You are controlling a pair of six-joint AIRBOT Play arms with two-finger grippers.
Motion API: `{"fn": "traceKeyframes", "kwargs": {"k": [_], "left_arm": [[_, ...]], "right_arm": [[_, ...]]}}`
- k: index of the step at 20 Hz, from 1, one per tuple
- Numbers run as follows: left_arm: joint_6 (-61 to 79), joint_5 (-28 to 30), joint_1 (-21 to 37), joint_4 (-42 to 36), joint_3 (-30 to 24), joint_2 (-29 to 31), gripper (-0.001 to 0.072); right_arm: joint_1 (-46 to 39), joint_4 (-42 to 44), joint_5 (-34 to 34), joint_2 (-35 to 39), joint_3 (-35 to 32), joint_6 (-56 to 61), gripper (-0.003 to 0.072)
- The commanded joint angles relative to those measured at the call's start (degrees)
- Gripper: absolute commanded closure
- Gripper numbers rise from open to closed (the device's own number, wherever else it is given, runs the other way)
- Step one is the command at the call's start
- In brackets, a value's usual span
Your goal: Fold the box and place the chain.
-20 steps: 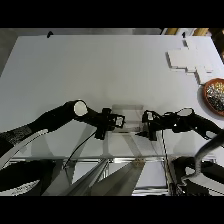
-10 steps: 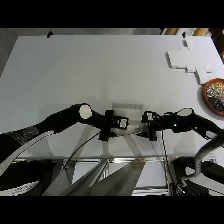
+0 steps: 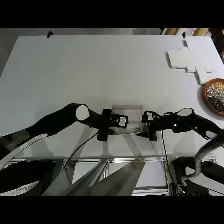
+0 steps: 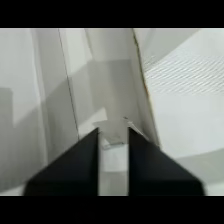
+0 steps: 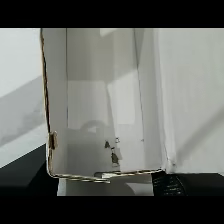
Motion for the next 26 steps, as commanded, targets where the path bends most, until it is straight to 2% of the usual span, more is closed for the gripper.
{"fn": "traceKeyframes", "kwargs": {"k": [1,4,6,8,11,14,18,20,23,26], "left_arm": [[-11.8,-5.4,1.5,6.2,0.0,6.3,0.0658],[-31.0,-9.8,5.1,14.4,0.0,12.0,0.0702],[-46.5,-11.3,8.4,19.2,0.0,13.9,0.0703],[-61.2,-11.6,12.1,21.4,-0.3,13.2,0.0703],[-75.3,-9.4,16.0,19.3,-2.9,9.9,0.0702],[-76.5,-8.6,16.1,13.2,-5.6,5.7,0.0699],[-71.4,-8.1,14.9,3.9,-5.8,0.0,0.0699],[-71.0,-8.2,14.8,2.0,-5.8,-2.2,0.0699],[-71.0,-7.8,14.4,0.9,-5.8,-2.8,0.0699],[-68.0,-7.7,13.2,-4.0,-5.8,-2.3,0.0699]], "right_arm": [[0.0,0.0,0.0,0.0,0.0,0.0,0.0349],[0.0,0.0,0.0,0.0,0.0,0.0,0.0349],[0.0,0.0,0.0,0.0,0.0,0.0,0.0349],[0.0,0.0,0.0,0.0,0.0,0.0,0.0349],[0.0,0.0,0.0,0.0,0.0,0.0,0.0349],[0.0,0.0,0.0,0.0,0.0,0.0,0.0349],[0.0,0.0,0.0,0.0,0.0,0.0,0.0349],[0.0,0.0,0.0,0.0,0.0,0.0,0.0349],[0.0,0.0,0.0,0.0,0.0,0.0,0.0349],[0.0,0.0,0.0,0.0,0.0,0.0,0.0349]]}}
